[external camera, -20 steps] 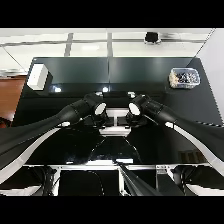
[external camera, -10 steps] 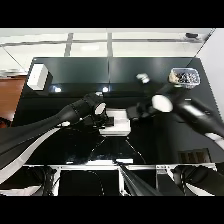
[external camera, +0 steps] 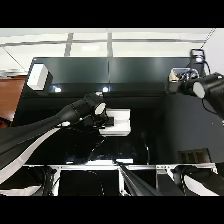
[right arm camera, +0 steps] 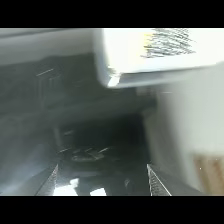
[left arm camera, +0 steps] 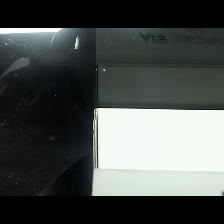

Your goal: Fold the box and place the chain.

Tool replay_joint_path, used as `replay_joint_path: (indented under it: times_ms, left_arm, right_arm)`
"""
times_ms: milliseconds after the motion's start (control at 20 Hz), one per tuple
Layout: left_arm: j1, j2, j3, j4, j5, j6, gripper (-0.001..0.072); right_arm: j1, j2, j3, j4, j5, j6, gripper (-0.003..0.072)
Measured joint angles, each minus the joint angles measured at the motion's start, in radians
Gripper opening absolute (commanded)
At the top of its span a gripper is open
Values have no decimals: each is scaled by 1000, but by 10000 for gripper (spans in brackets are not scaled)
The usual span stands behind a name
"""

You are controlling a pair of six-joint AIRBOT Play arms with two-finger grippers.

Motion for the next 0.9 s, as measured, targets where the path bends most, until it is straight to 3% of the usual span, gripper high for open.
replay_joint_path:
  times_ms: [100,200,450,550,600,850,900]
  left_arm:
    - [0,0,0,0,0,0,26]
    - [0,0,0,0,0,0,26]
    - [0,0,0,0,-1,0,27]
    - [0,0,0,0,-2,0,27]
    - [0,0,0,0,-2,0,26]
    - [0,0,0,0,-2,0,27]
    - [0,0,0,0,-2,0,27]
  right_arm:
    - [-116,-121,76,127,-63,-67,643]
    - [-189,-266,225,214,-59,-121,642]
    - [-270,-646,715,296,171,-130,641]
    - [-283,-750,856,307,232,-87,639]
    - [-289,-790,906,306,256,-66,557]
    - [-310,-899,1023,309,312,10,541]
    - [-313,-912,1030,309,319,16,422]
